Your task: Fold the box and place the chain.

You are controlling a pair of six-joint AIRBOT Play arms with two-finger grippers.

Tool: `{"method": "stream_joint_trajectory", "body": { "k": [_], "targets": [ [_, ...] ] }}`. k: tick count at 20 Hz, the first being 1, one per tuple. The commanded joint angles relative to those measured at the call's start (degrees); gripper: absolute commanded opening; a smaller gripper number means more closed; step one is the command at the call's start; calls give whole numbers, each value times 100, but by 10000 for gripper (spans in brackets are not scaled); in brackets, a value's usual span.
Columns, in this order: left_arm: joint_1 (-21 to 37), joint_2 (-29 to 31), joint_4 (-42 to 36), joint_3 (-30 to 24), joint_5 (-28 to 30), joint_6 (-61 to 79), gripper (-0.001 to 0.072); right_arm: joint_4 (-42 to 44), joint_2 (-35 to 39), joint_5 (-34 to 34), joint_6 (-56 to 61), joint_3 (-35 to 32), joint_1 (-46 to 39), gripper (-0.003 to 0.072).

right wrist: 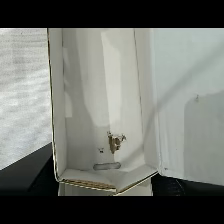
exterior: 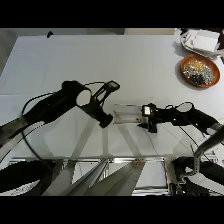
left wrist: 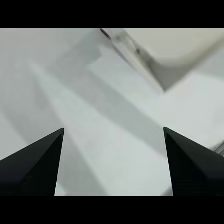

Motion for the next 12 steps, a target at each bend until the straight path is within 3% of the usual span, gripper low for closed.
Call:
{"method": "stream_joint_trajectory", "body": {
  "k": [1,3,4,10,12],
  "targets": [
    [398,800,-1255,-1172,960,5071,696,0,4,7,2,0,0,410],
    [669,887,-2323,-1753,1386,7635,696,2,4,4,2,0,0,410],
    [820,774,-2662,-1878,1497,8231,696,2,4,4,2,0,0,410],
    [1182,-273,-3101,-1897,1989,8679,701,2,4,4,2,0,0,410],
    [1182,-487,-3901,-1897,1998,9392,704,2,4,4,2,0,0,410]
  ]
}}
